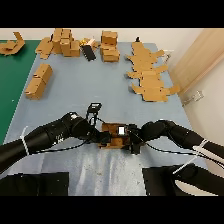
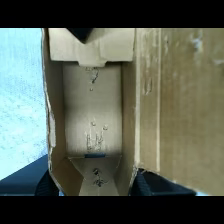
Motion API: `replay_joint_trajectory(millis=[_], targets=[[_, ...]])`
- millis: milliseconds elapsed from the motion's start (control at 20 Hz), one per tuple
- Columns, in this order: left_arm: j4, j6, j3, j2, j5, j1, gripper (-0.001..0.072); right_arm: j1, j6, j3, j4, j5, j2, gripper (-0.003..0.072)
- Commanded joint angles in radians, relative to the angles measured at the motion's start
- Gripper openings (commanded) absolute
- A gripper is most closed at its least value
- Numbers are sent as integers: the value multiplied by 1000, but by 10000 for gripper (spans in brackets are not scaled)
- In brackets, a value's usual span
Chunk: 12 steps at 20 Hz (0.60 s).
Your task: Fold the box.
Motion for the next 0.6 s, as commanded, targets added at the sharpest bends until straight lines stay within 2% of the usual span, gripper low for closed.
replay_joint_trajectory(millis=[0,300,450,550], targets=[[32,-43,20,-27,-3,-8,546,1,0,0,0,0,0,497],[46,-68,85,-103,-58,-44,546,1,0,0,0,0,0,497],[132,-174,134,-140,-134,-52,546,1,0,0,0,0,0,497],[166,-249,159,-155,-142,-56,546,1,0,0,0,0,0,497]])
